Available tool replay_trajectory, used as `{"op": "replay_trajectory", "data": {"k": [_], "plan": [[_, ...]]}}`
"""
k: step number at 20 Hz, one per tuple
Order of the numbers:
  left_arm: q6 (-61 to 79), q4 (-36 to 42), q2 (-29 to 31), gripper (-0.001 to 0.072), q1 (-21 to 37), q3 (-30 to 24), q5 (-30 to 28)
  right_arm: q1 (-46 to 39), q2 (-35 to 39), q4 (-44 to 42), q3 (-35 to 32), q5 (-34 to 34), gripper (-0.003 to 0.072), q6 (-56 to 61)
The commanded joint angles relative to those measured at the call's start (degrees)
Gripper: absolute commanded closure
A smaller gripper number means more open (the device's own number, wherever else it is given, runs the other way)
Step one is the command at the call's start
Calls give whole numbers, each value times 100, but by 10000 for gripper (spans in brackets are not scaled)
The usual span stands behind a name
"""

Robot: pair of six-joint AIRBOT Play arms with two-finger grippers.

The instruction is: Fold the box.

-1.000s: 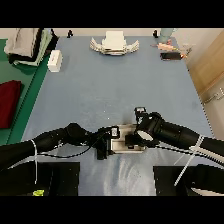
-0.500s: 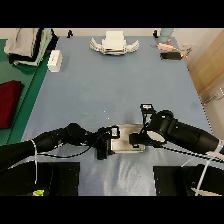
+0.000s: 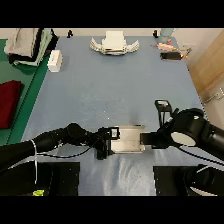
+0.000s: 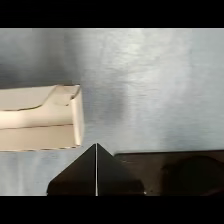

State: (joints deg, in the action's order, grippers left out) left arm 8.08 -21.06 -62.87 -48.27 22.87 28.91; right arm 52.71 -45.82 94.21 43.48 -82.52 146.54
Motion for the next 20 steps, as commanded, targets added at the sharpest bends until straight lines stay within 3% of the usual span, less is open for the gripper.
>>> {"op": "replay_trajectory", "data": {"k": [1,3,5,11,15,20], "plan": [[0,-125,0,246,4,2,-20,-693,483,116,-2,-542,684,-367],[0,-127,0,246,4,2,-57,-1561,566,-11,0,-433,684,-1084],[0,-125,0,246,4,2,-109,-2601,450,-654,-2,-133,684,-2129],[0,-122,0,246,4,2,-133,-5088,-918,-4120,0,874,684,-5405],[0,-122,0,246,4,4,-129,-5567,-2328,-6131,11,675,682,-6876],[0,-122,0,246,4,4,-129,-5254,-3589,-6398,385,-339,682,-7617]]}}
